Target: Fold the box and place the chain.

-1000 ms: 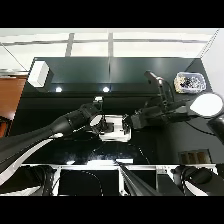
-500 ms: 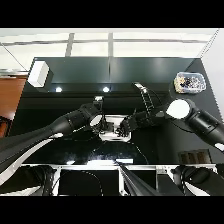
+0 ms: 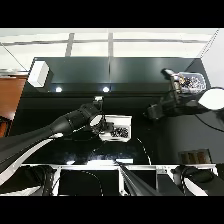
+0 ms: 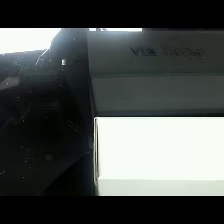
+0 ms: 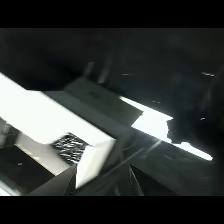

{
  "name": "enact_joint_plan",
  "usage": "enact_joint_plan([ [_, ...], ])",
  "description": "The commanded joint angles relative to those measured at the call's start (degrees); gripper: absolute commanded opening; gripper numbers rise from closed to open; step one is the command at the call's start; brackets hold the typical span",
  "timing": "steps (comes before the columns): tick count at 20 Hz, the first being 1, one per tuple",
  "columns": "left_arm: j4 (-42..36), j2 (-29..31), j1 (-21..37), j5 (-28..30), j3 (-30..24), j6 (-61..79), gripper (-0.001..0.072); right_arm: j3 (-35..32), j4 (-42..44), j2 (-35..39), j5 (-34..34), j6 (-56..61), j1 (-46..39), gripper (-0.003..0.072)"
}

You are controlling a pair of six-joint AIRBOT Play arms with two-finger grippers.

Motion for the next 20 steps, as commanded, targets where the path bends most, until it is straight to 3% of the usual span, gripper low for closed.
enact_joint_plan([
  [1, 0.0, 0.2, 0.0, -0.2, 1.4, -1.8, 0.0196, 0.3, -2.8, 3.6, 4.7, 0.1, -5.7, 0.0373],
  [2, 0.0, 0.6, 0.0, -0.7, 2.6, -1.8, 0.0346, 0.3, -2.8, 3.6, 5.6, 0.1, -5.8, 0.0373],
  [3, 0.4, 1.4, -0.1, -1.9, 4.1, -1.5, 0.0427, 0.3, -2.7, 3.6, 6.5, 0.1, -5.5, 0.0373],
  [6, 2.7, 5.9, -0.1, -7.0, 6.8, 5.0, 0.0427, 0.3, -3.0, 3.6, 6.5, 0.0, -5.5, 0.0373],
  [9, 6.9, 13.3, -0.1, -14.9, 5.3, 14.3, 0.0427, 0.3, -4.5, 3.6, 5.5, 0.1, -5.5, 0.0373],
  [11, 14.4, 19.2, 1.1, -18.8, 0.7, 15.7, 0.0426, 0.3, -5.4, 3.6, 5.5, 0.1, -5.5, 0.0373],
  [13, 16.3, 24.7, 6.0, -19.9, -6.8, 16.1, 0.0426, 0.3, -5.6, 3.6, 5.5, 0.3, -5.5, 0.0373],
  [15, 10.4, 29.0, 14.6, -13.6, -15.6, 16.2, 0.0426, 0.3, -5.5, 3.6, 5.4, 0.8, -5.5, 0.0372],
  [17, -3.4, 30.8, 25.1, -1.4, -23.4, 22.3, 0.044, 0.3, -5.5, 3.6, 5.1, 1.2, -5.5, 0.0373],
  [18, -12.2, 30.7, 29.6, 5.7, -26.9, 28.5, 0.0652, 0.3, -5.5, 3.6, 4.8, 1.7, -5.5, 0.0373],
  [19, -20.6, 30.2, 32.6, 10.0, -29.1, 37.4, 0.0712, 0.3, -5.6, 3.6, 4.6, 2.4, -5.5, 0.0373],
  [20, -28.7, 29.1, 34.7, 12.1, -30.2, 49.8, 0.0712, 0.3, -5.5, 3.6, 4.6, 2.8, -5.5, 0.0373],
])
